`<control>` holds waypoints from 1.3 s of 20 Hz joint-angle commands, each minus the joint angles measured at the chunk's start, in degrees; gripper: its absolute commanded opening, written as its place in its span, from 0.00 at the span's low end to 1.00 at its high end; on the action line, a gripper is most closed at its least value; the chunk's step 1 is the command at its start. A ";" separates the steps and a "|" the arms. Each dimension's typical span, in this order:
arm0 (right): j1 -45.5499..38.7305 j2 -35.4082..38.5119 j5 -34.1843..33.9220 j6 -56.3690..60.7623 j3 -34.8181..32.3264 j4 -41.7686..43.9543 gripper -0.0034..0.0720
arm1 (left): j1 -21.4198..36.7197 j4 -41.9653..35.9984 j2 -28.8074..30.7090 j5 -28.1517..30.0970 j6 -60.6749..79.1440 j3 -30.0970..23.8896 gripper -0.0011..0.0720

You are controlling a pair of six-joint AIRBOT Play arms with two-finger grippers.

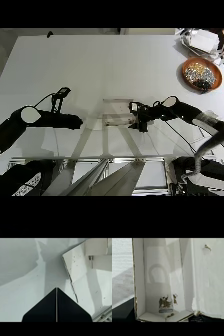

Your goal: Fold the box and place the chain.

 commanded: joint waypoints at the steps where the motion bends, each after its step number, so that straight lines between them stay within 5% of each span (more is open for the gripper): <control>1: 0.02 0.04 0.02 -0.04 0.04 0.02 0.58 | -1.16 -5.44 -4.57 4.57 0.66 -1.14 0.02; 5: 0.02 0.04 0.02 -0.04 0.04 0.02 0.58 | -2.86 -6.80 -9.92 5.25 1.55 -1.14 0.02; 11: 0.02 0.04 0.02 -0.02 0.04 0.02 0.58 | -8.33 -17.73 -10.10 8.26 9.84 -0.85 0.04; 13: 0.02 0.04 0.02 -0.02 0.04 0.02 0.58 | -9.11 -18.84 -9.92 8.13 11.04 -0.13 0.33; 14: 0.02 0.04 0.02 -0.04 0.04 0.02 0.58 | -9.22 -18.95 -9.90 8.00 11.04 0.44 0.36; 22: 0.02 0.04 0.02 -0.02 0.04 0.02 0.58 | -9.22 -21.66 -9.90 6.78 13.57 3.82 0.42; 26: 0.02 0.04 0.02 -0.02 0.04 0.02 0.58 | -9.40 -21.84 -9.90 6.67 13.57 3.82 0.54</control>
